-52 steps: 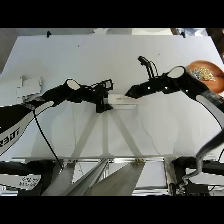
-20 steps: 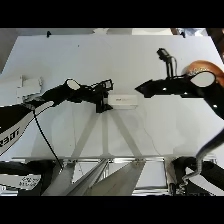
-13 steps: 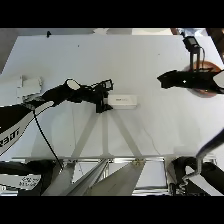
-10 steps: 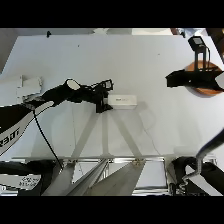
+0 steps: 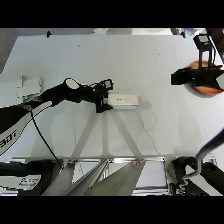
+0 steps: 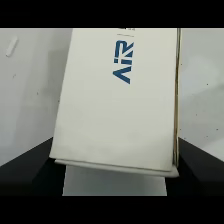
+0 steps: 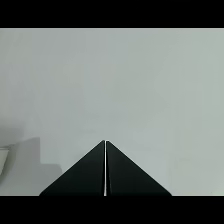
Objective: Fold the box and place the chain.
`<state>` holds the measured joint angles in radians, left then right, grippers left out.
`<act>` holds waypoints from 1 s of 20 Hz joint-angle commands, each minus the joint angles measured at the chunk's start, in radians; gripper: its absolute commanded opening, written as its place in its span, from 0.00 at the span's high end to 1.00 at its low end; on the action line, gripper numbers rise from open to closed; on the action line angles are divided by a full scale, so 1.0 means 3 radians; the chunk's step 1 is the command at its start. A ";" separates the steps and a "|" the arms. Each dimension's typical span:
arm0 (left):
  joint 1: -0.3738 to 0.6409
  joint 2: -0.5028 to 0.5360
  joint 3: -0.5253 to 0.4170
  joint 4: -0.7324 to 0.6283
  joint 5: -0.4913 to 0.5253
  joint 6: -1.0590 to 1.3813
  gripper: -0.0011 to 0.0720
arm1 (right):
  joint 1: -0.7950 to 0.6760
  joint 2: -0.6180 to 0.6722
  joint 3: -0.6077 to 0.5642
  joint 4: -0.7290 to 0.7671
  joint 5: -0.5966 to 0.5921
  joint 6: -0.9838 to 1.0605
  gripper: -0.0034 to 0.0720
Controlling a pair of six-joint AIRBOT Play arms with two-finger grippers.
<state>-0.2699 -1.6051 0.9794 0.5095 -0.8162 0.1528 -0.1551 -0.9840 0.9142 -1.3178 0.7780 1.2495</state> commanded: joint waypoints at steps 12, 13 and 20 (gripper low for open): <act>0.0772 0.1062 0.0000 0.0011 0.1472 -0.1432 0.98 | -0.0003 0.0003 0.0004 -0.0022 -0.0034 0.0010 0.94; 0.0900 0.1022 0.0000 0.0019 0.1548 -0.1625 0.98 | -0.0003 0.0004 0.0004 -0.0023 -0.0034 0.0009 0.94; 0.1549 0.0501 0.0000 0.1568 0.1731 -0.3691 0.98 | -0.0003 0.0004 0.0004 -0.0023 -0.0034 0.0010 0.94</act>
<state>0.1230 -1.3949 0.9791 0.7033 -0.3222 -0.5972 -0.1551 -0.9840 0.9142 -1.3247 0.7673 1.2526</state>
